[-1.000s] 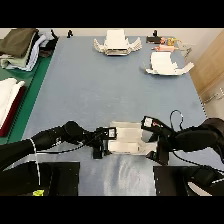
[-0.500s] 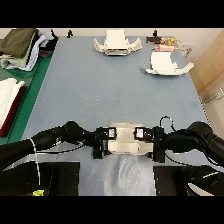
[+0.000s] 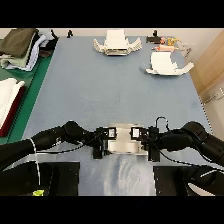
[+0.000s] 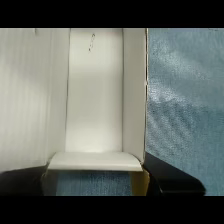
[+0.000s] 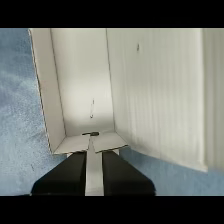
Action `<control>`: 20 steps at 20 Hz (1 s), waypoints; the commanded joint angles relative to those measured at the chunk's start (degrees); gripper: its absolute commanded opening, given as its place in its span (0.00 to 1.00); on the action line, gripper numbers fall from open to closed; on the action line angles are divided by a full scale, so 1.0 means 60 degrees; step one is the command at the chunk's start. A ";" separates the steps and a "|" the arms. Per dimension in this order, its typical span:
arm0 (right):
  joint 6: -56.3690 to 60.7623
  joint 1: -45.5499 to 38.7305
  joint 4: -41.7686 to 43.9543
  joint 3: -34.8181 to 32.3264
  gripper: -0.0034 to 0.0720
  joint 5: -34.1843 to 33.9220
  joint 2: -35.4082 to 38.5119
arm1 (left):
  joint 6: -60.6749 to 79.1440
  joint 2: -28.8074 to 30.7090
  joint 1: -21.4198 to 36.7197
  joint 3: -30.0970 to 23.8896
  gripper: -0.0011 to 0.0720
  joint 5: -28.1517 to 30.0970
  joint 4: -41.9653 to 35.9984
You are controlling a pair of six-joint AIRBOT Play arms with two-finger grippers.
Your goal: Fold the box.
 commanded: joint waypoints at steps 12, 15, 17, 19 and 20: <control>-0.1727 0.0007 0.0969 -0.0007 0.88 0.1060 -0.0685 | 0.0000 0.0004 0.0000 0.0007 0.83 0.0000 -0.0007; -0.1727 0.0007 0.0965 -0.0007 0.90 0.1056 -0.0685 | 0.0000 0.0004 0.0000 0.0007 0.83 0.0000 -0.0007; -0.1723 0.0004 0.0943 -0.0004 0.90 0.0987 -0.0681 | 0.0004 0.0004 0.0000 0.0007 0.83 0.0000 -0.0007; -0.1577 0.0004 0.0739 0.0011 0.50 0.0656 -0.0630 | 0.0004 0.0004 0.0000 0.0007 0.83 0.0000 -0.0007; -0.1275 0.0004 0.0561 0.0015 0.33 0.0466 -0.0590 | 0.0004 0.0004 0.0000 0.0007 0.83 0.0000 -0.0007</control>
